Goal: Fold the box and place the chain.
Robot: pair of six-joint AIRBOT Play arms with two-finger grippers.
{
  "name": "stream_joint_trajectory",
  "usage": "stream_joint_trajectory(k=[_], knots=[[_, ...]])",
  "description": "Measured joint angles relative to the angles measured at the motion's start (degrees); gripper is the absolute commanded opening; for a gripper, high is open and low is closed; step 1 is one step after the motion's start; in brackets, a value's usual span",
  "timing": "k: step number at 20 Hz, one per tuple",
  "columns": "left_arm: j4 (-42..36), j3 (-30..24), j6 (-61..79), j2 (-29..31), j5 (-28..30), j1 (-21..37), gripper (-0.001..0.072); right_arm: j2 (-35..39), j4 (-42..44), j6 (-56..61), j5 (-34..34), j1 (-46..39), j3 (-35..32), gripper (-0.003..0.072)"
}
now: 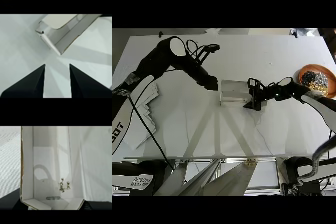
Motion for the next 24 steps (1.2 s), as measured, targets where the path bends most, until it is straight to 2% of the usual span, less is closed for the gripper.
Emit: stream_joint_trajectory(k=[1, 2, 3, 4, 5, 6, 10, 13, 18, 24], knots=[[-0.4, -0.5, 5.3, 0.1, 0.5, 0.3, 0.0359, 0.0, 0.0, 0.0, 0.0, 0.0, 0.0, 0.0507], [-0.7, -1.3, 10.8, 0.2, 1.0, 0.6, 0.0457, 0.0, 0.0, 0.0, 0.0, 0.0, 0.0, 0.0507], [-1.5, -2.6, 16.6, 0.3, 1.6, 0.9, 0.0584, 0.0, 0.0, 0.0, 0.0, 0.0, 0.0, 0.0507], [-2.1, -4.3, 22.0, 0.3, 2.1, 1.3, 0.0657, 0.0, 0.0, 0.0, 0.0, 0.0, 0.0, 0.0507], [-2.7, -6.2, 26.6, 0.3, 3.0, 1.7, 0.0663, 0.0, 0.0, 0.0, 0.0, 0.0, 0.0, 0.0507], [-3.1, -8.4, 31.3, 0.3, 4.4, 2.1, 0.0708, 0.0, 0.0, 0.0, 0.0, 0.0, 0.0, 0.0507], [-6.5, -15.9, 49.1, -0.1, 9.9, 2.7, 0.0705, 0.0, 0.0, 0.0, 0.0, 0.0, 0.0, 0.0507], [-12.3, -19.2, 61.9, -1.2, 13.1, 2.8, 0.0706, 0.0, 0.0, 0.0, 0.0, 0.0, 0.0, 0.0507], [-20.3, -20.9, 70.8, -4.0, 18.6, 2.9, 0.0707, 0.0, 0.0, 0.0, 0.0, 0.0, 0.0, 0.0507], [-24.8, -21.3, 75.4, -5.8, 20.9, 2.9, 0.0704, 0.0, 0.0, 0.0, 0.0, 0.0, 0.0, 0.0507]])
